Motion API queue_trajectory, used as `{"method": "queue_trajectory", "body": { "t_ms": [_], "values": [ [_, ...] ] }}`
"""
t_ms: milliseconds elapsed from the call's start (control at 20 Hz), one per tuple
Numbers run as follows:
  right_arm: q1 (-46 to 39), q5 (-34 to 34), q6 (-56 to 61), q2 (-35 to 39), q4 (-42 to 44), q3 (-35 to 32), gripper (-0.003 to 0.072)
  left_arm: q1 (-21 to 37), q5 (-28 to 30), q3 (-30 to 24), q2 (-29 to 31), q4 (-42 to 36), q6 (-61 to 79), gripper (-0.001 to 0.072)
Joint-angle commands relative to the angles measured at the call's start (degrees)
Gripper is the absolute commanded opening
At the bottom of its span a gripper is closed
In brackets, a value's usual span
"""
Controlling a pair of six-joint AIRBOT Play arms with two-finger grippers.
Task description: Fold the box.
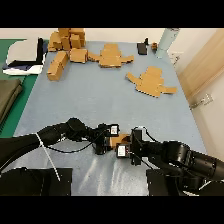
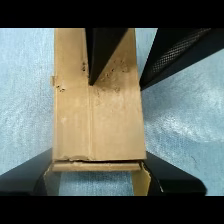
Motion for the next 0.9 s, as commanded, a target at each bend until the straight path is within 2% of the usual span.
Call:
{"method": "queue_trajectory", "body": {
  "t_ms": [0,100,800,850],
  "values": [
    [0.0,0.5,0.0,0.0,-1.2,0.1,0.0328,0.0,0.0,0.0,0.0,0.0,0.0,0.0415],
    [0.0,0.5,0.0,0.0,-1.2,0.1,0.0289,0.0,0.0,0.0,0.0,0.0,0.0,0.0415],
    [0.0,0.5,0.0,4.7,-2.0,0.0,0.0287,0.0,0.0,0.0,0.0,0.0,0.0,0.0415],
    [0.0,0.5,0.0,4.6,-2.6,0.0,0.0249,0.0,0.0,0.0,0.0,0.0,0.0,0.0415]
  ]
}}
